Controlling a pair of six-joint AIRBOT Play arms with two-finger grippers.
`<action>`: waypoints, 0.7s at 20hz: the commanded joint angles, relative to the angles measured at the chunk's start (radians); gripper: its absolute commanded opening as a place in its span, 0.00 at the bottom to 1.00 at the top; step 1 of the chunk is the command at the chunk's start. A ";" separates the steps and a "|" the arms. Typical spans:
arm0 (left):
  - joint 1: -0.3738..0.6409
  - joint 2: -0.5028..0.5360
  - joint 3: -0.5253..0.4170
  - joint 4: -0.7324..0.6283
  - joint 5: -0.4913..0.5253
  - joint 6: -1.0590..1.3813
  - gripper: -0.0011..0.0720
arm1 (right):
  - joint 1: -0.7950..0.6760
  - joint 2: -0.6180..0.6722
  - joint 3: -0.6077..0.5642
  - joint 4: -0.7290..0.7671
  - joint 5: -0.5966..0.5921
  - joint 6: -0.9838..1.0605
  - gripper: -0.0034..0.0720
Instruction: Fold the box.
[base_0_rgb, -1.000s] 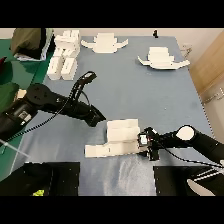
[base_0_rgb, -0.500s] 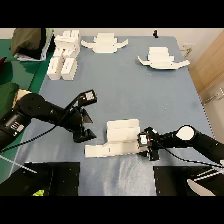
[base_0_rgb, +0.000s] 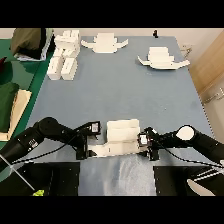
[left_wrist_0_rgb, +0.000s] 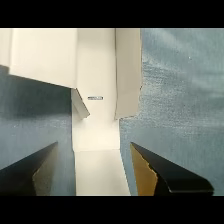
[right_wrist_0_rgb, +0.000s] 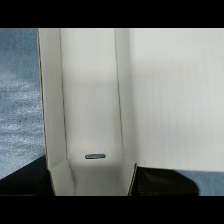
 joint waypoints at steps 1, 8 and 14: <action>-0.108 0.000 -0.043 -0.008 0.171 -0.033 0.94 | 0.000 -0.001 0.001 0.000 -0.001 0.000 0.66; -0.193 0.016 -0.096 -0.025 0.241 -0.107 0.94 | 0.000 0.000 0.001 0.000 -0.001 0.000 0.66; -0.193 0.018 -0.102 -0.151 0.288 -0.107 0.94 | 0.000 -0.001 0.001 0.000 -0.001 0.000 0.66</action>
